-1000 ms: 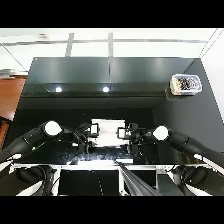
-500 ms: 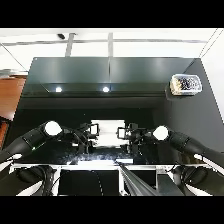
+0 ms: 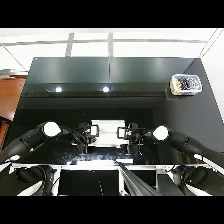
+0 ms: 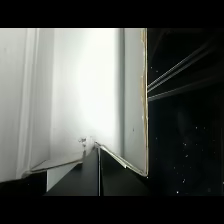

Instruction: Fold the box and place the chain.

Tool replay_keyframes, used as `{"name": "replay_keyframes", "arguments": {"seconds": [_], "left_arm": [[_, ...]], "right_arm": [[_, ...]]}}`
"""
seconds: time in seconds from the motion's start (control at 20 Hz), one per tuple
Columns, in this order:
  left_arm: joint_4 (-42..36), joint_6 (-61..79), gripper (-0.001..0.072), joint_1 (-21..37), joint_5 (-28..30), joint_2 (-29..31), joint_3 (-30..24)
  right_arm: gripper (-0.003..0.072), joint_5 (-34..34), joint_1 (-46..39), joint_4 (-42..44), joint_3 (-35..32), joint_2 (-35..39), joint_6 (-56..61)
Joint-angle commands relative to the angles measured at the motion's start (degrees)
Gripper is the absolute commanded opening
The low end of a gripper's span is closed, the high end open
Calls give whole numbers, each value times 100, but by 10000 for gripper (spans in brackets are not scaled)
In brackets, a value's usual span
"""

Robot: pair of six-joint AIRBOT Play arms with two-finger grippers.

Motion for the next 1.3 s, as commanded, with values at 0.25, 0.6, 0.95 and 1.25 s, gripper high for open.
{"name": "replay_keyframes", "arguments": {"seconds": [0.25, 0.6, 0.95, 1.25], "left_arm": [[2009, -2529, 26, 76, -498, 1353, 7], [2284, -5875, 28, 2291, -960, 2124, 7], [1788, -7084, 28, 4459, -1834, 1408, -267], [330, -6467, 28, 4415, -2107, 157, -455]], "right_arm": [[390, 11, 4, -2, 4, -2, -13], [390, 11, 4, -4, 4, 0, -13], [390, 11, 4, -4, 4, 0, -13], [390, 11, 4, -4, 4, -2, -13]]}}
